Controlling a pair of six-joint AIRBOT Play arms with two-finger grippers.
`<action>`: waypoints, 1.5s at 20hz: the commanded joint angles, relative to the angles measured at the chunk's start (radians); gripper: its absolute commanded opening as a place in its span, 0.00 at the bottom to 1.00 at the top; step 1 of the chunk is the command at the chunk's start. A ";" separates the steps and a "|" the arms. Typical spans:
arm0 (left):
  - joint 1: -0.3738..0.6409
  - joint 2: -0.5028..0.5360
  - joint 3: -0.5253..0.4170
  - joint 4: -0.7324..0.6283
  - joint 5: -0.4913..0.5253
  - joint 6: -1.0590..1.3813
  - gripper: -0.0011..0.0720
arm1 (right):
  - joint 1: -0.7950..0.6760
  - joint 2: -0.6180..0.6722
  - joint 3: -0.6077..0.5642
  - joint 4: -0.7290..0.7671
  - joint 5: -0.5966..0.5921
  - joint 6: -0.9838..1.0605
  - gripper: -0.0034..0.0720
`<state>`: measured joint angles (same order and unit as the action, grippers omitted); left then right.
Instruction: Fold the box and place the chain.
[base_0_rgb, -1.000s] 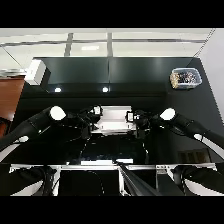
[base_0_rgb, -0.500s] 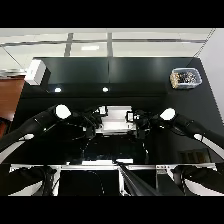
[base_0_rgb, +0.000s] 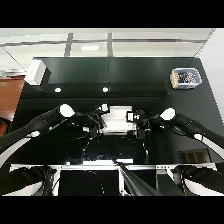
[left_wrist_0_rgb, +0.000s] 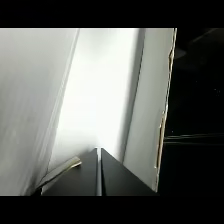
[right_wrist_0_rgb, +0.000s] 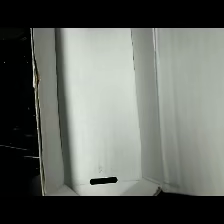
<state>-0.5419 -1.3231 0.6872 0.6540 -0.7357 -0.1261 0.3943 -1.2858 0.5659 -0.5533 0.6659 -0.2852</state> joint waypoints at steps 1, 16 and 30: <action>-0.005 -0.007 0.004 -0.001 -0.003 -0.002 0.44 | 0.001 -0.001 0.000 0.001 -0.001 0.000 0.45; 0.290 0.143 0.163 0.550 -0.357 -0.806 0.05 | 0.001 -0.001 0.000 0.001 -0.001 0.000 0.45; 0.513 -0.082 -0.077 0.019 -0.403 -1.091 0.05 | 0.001 -0.001 0.000 0.000 -0.001 0.000 0.45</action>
